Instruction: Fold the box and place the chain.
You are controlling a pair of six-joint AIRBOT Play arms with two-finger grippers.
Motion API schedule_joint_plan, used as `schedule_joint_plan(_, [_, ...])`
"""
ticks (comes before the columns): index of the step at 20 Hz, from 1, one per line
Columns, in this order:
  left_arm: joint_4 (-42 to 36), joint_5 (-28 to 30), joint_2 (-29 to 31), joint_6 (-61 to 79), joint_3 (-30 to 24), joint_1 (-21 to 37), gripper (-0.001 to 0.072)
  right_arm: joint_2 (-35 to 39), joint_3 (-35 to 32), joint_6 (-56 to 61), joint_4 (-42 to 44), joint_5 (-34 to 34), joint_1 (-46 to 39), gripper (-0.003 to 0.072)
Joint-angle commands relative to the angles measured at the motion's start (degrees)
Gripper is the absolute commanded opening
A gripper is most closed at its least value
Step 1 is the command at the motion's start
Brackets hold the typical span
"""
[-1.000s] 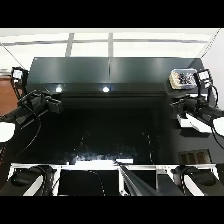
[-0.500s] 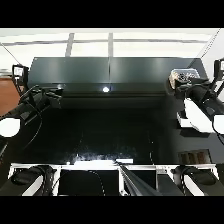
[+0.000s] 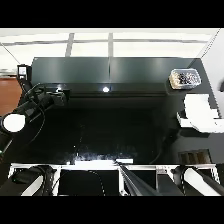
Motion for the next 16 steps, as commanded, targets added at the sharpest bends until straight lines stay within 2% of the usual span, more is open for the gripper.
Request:
schedule_joint_plan(1, [-0.39, -1.18, -0.17, -0.02, -0.02, -0.02, 0.0711, -11.78, 13.31, 6.49, -2.47, 20.22, -17.59, 0.0713])
schedule_joint_plan(4, [-0.35, -1.20, -0.17, 0.04, -0.02, -0.02, 0.0712, -19.23, 23.87, 6.62, -3.30, 29.35, -22.32, 0.0713])
schedule_joint_plan(5, [-0.33, -1.18, -0.17, 0.04, -0.02, -0.02, 0.0712, -21.62, 26.82, 1.88, -1.49, 32.54, -22.58, 0.0713])
schedule_joint_plan(7, [-0.33, -1.22, -0.17, 0.04, -0.02, -0.02, 0.0711, -27.61, 32.09, -8.90, 3.78, 43.01, -22.73, 0.0712])
schedule_joint_plan(8, [-0.33, -1.27, -0.17, 0.04, -0.02, -0.02, 0.0711, -30.03, 33.11, -10.82, 6.80, 45.83, -23.04, 0.0712])
schedule_joint_plan(13, [-0.13, -1.22, -0.17, 0.04, -0.02, -0.02, 0.0711, -37.18, 33.16, -16.92, 6.69, 49.46, -22.95, 0.0712])
schedule_joint_plan(16, [-0.13, -1.25, -0.17, 0.04, -0.02, -0.02, 0.0712, -38.25, 33.16, -19.69, 6.36, 45.20, -22.77, 0.0711])
